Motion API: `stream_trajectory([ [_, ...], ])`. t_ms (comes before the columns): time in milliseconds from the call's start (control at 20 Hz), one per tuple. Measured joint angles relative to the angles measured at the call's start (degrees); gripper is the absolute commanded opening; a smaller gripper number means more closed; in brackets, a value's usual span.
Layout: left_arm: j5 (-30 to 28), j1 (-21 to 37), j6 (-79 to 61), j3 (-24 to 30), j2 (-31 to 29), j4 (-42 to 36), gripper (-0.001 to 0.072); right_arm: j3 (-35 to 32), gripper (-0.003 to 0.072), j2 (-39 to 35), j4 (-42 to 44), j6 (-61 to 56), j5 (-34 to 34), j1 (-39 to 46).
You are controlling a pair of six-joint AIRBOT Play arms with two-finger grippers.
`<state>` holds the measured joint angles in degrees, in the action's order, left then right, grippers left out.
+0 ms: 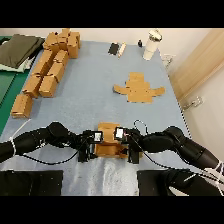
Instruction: Fold the box.
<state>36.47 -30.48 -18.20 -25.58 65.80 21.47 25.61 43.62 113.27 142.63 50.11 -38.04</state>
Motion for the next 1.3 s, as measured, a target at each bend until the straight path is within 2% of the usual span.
stream_trajectory([
  [150,0.0,0.0,0.0,0.0,0.0,0.0,0.0517,-0.1,0.021,0.8,1.0,0.7,-0.5,-0.9],
  [200,0.0,0.0,0.0,0.0,0.0,0.0,0.0517,-0.1,0.0162,1.3,1.1,1.0,-1.0,-1.2],
  [350,0.0,0.0,0.0,0.0,0.0,0.0,0.0517,-0.1,0.0186,3.3,1.4,1.9,-3.5,-2.6],
  [450,0.0,0.0,0.0,0.0,0.0,0.0,0.0517,-0.1,0.0552,4.5,1.6,2.1,-4.9,-3.6],
  [500,0.0,0.0,0.0,0.0,0.0,-0.1,0.0517,-0.1,0.0597,5.1,1.9,2.3,-5.3,-3.9],
  [850,0.0,0.0,0.0,0.0,0.0,0.0,0.0517,0.0,0.0582,6.5,1.9,1.2,-5.3,-4.7],
  [900,0.0,0.0,0.0,0.0,0.0,-0.1,0.0517,0.5,0.0563,6.2,0.7,-0.8,-3.7,-4.7],
  [950,0.0,0.0,0.0,0.0,0.0,-0.1,0.0517,1.2,0.049,5.8,-1.5,-3.7,-1.4,-4.7],
  [1050,0.0,0.0,0.0,0.0,0.0,-0.1,0.0517,3.9,0.0464,4.4,-8.8,-12.5,6.2,-4.6],
  [1150,0.0,0.0,0.0,0.0,0.0,-0.1,0.0517,7.5,0.0337,2.3,-19.2,-24.5,14.3,-4.0],
  [1200,0.0,0.0,0.0,0.0,0.0,-0.1,0.0517,9.1,0.0333,1.0,-25.7,-32.5,19.0,-3.4],
  [1300,0.0,0.0,0.0,0.0,0.0,-0.1,0.0517,11.0,0.0279,-2.0,-35.6,-48.1,25.2,-1.0],
])
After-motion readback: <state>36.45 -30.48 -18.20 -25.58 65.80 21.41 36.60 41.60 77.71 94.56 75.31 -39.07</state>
